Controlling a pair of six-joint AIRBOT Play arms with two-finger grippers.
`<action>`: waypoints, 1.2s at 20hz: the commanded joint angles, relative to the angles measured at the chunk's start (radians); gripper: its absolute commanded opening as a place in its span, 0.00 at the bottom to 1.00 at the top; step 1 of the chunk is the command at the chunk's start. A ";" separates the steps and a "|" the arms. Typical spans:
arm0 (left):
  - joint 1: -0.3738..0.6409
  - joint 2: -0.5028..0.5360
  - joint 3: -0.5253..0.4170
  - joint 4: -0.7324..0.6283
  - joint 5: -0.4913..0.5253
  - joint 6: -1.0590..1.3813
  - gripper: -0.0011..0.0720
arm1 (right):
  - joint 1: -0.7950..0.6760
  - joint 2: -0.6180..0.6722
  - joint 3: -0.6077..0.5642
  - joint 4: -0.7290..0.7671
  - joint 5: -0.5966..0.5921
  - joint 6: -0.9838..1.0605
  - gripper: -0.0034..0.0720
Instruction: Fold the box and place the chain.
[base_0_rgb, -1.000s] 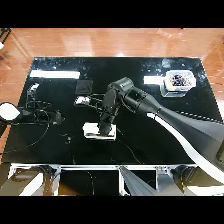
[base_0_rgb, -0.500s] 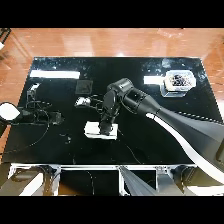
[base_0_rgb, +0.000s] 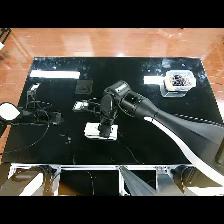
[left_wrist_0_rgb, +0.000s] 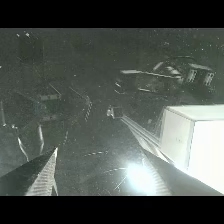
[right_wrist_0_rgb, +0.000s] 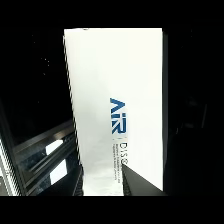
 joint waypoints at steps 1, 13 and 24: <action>0.001 -0.001 0.000 0.000 0.001 0.000 0.87 | 0.003 0.001 0.000 0.007 -0.003 0.000 0.40; 0.001 -0.001 0.000 0.000 0.000 0.000 0.87 | 0.013 0.000 0.000 0.003 -0.008 0.000 0.55; 0.001 -0.001 0.000 -0.001 -0.015 0.000 0.87 | -0.074 0.145 0.000 0.055 -0.079 0.240 0.53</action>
